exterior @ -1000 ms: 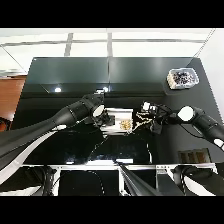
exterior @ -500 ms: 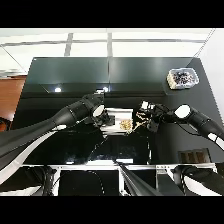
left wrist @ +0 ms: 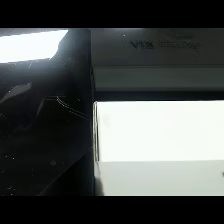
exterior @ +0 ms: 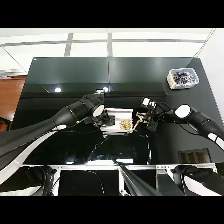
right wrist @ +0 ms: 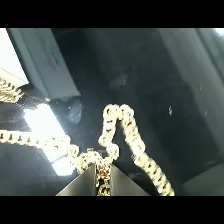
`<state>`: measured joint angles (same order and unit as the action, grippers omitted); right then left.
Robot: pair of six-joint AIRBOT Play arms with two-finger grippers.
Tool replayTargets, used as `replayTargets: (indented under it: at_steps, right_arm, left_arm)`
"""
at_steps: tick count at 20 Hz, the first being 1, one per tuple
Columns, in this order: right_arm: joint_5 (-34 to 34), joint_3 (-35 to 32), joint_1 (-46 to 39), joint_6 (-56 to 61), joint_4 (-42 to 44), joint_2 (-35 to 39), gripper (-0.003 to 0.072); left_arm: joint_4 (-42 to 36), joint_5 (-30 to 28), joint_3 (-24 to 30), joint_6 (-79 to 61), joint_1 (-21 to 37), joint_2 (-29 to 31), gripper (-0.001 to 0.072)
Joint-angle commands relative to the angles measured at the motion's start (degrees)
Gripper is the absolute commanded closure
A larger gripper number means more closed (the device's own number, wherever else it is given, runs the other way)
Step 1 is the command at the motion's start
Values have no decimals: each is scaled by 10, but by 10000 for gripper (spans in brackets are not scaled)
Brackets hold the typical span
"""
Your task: Fold the box and place the chain.
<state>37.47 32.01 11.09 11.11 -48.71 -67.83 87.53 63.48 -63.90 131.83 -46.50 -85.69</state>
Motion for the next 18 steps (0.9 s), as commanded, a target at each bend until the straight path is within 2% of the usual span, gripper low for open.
replayTargets:
  at_steps: [1, 3, 6, 9, 11, 13, 15, 18]
  right_arm:
    - [24, 4, 0, 90, 0, 29, 670]
    - [56, 16, 0, 143, -14, 68, 670]
    - [148, 62, 0, 237, -55, 142, 670]
    - [259, 149, 0, 324, -74, 203, 670]
    - [329, 231, 0, 384, -67, 225, 670]
    - [359, 298, 0, 418, -42, 234, 670]
    - [363, 350, 0, 431, 28, 234, 670]
    - [356, 388, 0, 431, 124, 234, 670]
  left_arm:
    - [0, 0, 0, 0, 0, 0, 682]
    - [0, 0, 0, 0, 0, 0, 682]
    - [0, 0, 0, 0, 0, 0, 682]
    - [0, 0, 0, 0, 0, 0, 682]
    - [0, -1, 0, 0, 0, 0, 682]
    - [0, -3, 0, 0, 0, 0, 682]
    - [0, -3, 0, 0, 0, 0, 682]
    - [0, -2, 0, 0, 0, 0, 682]
